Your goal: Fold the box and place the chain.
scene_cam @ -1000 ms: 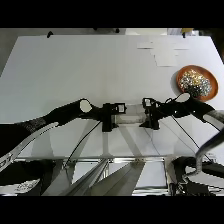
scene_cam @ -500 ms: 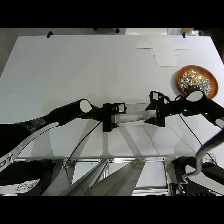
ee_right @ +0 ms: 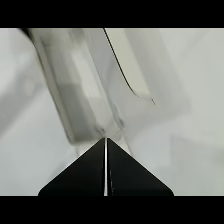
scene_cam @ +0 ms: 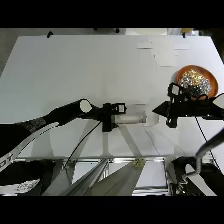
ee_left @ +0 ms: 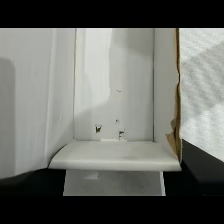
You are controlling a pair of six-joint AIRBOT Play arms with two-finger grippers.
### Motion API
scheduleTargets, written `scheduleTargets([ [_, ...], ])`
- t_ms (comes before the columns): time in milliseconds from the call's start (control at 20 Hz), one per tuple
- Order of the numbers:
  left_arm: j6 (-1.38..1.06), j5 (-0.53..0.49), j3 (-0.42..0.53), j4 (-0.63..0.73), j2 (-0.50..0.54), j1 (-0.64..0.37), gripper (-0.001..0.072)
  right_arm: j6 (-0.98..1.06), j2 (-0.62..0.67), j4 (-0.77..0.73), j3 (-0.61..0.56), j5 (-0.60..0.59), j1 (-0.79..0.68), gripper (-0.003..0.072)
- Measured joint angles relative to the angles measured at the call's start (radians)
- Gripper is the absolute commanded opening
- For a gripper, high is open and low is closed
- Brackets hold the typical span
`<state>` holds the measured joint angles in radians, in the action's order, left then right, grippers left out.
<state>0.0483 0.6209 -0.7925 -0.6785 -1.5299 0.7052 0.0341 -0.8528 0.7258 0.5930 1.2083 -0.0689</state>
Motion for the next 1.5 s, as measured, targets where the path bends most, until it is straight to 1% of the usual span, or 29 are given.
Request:
scheduleTargets([
  [150,0.0,0.001,0.0,0.0,0.0,0.0,0.0011,-0.011,0.026,-0.097,-0.001,0.012,0.048,0.0016],
  [250,0.001,0.001,0.0,0.0,0.0,0.0,0.0011,-0.027,0.028,-0.123,-0.001,-0.023,0.106,0.0016],
  [300,0.001,0.002,0.0,0.0,0.0,0.0,0.0011,-0.031,0.024,-0.13,-0.001,-0.06,0.138,0.0016],
  [400,0.001,0.002,0.0,0.0,0.0,0.0,0.0011,-0.035,0.004,-0.14,-0.001,-0.176,0.204,0.0012],
  [550,0.001,0.003,0.0,0.001,0.0,0.0,0.0011,-0.038,-0.058,-0.15,-0.001,-0.342,0.274,0.0012],
  [800,0.002,0.003,0.0,0.001,0.0,0.0,0.0011,-0.039,-0.189,-0.144,-0.001,-0.47,0.309,0.0014],
  [950,0.002,0.004,0.0,0.001,0.0,0.0,0.0011,-0.041,-0.203,-0.166,0.0,-0.504,0.304,0.0014],
  [1050,0.002,0.004,0.0,0.001,0.0,0.0,0.0011,-0.042,-0.176,-0.2,0.0,-0.504,0.293,0.0016],
  [1150,0.002,0.004,0.0,0.001,0.0,0.0,0.0011,-0.042,-0.133,-0.225,0.0,-0.463,0.285,0.0016],
  [1350,0.002,0.004,0.0,0.001,0.0,0.0,0.0011,-0.042,-0.065,-0.238,0.0,-0.302,0.286,0.0014],
  [1500,0.002,0.005,0.0,0.001,0.0,0.0,0.0011,-0.043,-0.047,-0.182,-0.001,-0.2,0.325,0.0016],
])
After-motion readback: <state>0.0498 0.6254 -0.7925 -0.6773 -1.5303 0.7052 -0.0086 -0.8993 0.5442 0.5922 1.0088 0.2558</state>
